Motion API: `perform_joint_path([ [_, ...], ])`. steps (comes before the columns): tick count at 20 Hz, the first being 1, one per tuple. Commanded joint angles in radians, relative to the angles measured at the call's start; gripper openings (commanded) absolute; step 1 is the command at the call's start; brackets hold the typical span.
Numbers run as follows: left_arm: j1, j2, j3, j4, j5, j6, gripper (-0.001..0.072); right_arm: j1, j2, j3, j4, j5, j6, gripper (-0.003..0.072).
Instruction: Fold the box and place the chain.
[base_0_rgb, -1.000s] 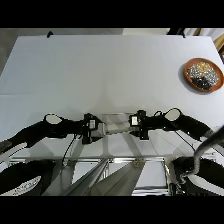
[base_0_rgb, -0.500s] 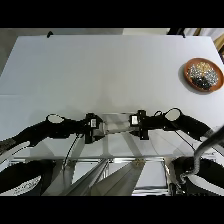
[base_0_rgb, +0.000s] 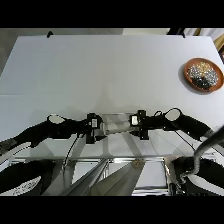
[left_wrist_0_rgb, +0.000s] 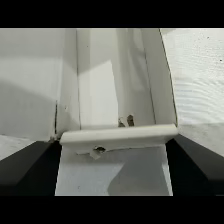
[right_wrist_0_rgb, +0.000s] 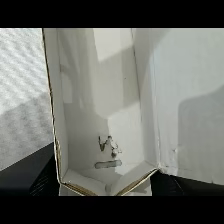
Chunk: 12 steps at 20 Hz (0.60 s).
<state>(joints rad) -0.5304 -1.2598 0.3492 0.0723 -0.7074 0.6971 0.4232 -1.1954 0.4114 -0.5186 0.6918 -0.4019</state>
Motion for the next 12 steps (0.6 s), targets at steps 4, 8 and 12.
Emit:
perform_joint_path([
  [4,-0.002,-0.004,0.005,-0.016,0.013,-0.005,0.0688,0.000,0.001,0.000,0.000,0.000,0.000,0.0385],
  [8,-0.028,-0.004,0.005,-0.016,0.045,-0.006,0.0479,0.000,0.001,0.000,0.000,0.000,0.001,0.0385],
  [12,-0.045,-0.004,0.005,-0.021,0.072,-0.010,0.0214,0.000,0.001,0.000,0.000,0.000,0.001,0.0385],
])
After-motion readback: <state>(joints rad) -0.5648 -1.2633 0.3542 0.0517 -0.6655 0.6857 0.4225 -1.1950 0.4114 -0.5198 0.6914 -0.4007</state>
